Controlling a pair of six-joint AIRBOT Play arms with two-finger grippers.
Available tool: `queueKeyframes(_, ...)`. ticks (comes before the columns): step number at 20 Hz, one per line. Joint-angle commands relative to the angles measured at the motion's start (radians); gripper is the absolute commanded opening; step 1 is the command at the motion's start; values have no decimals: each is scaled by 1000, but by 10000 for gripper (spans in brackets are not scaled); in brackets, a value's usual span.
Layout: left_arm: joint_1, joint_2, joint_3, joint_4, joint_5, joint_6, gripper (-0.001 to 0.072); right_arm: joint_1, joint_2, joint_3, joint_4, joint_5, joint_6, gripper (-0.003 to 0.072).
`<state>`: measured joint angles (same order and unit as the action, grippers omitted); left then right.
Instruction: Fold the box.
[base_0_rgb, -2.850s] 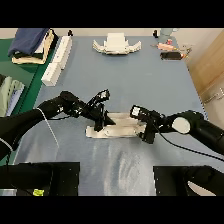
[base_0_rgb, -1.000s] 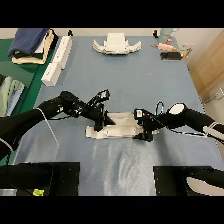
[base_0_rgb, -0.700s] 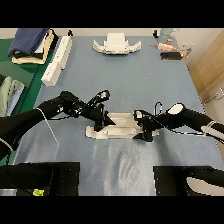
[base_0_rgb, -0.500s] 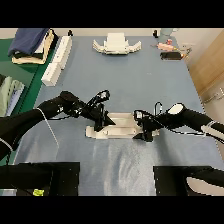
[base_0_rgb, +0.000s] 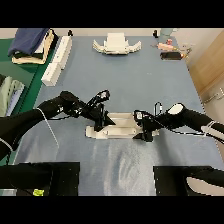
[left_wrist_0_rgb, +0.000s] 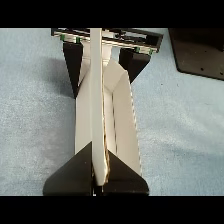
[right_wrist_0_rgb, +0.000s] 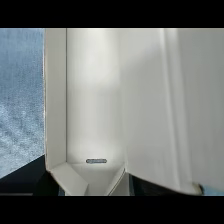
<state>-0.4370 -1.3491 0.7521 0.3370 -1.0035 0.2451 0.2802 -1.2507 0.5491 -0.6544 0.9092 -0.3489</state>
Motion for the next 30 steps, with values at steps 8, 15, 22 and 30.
queueKeyframes(8, 0, 1, 1, 0, 0, 0, 14, 0, -1, 0, 0, -5, 0, 562)
queueKeyframes(15, -6, 0, 1, -6, -4, 0, 14, 0, -1, 0, 0, -5, 0, 562)
queueKeyframes(22, -4, 7, 1, 8, 24, -149, 493, 0, -1, 0, 0, -5, 0, 562)
queueKeyframes(30, -4, 244, 1, 396, -134, -701, 491, 0, -1, 0, 0, -5, 0, 562)
